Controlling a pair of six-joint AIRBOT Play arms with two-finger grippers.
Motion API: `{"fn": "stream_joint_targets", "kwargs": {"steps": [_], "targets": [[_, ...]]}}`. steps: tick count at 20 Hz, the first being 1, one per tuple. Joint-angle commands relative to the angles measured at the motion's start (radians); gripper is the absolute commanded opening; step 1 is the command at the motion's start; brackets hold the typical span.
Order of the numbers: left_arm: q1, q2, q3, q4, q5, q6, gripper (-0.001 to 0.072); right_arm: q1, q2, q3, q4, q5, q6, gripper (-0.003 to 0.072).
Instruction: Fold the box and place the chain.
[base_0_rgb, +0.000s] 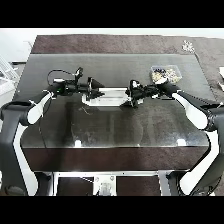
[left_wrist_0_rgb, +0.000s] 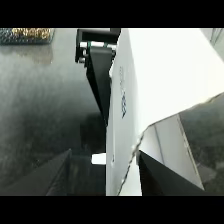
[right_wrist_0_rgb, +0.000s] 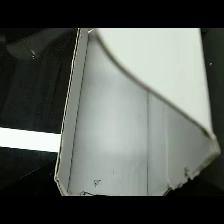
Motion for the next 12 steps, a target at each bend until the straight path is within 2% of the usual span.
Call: {"fn": "stream_joint_targets", "kwargs": {"steps": [1, 7, 9, 12], "targets": [[0.000, 0.005, 0.002, -0.037, -0.065, 0.001, 0.0498, 0.000, 0.000, 0.000, 0.001, 0.000, 0.000, 0.0591], [0.039, 0.115, 0.003, -0.029, -0.072, 0.001, 0.0499, 0.000, 0.000, 0.000, 0.000, 0.000, 0.000, 0.0591], [0.080, 0.159, 0.005, -0.030, -0.108, 0.001, 0.0499, 0.000, 0.000, 0.000, 0.000, 0.000, 0.000, 0.0591], [0.143, 0.219, 0.011, -0.029, -0.220, 0.000, 0.0487, 0.000, 0.000, 0.000, 0.000, 0.000, 0.000, 0.0591]]}}
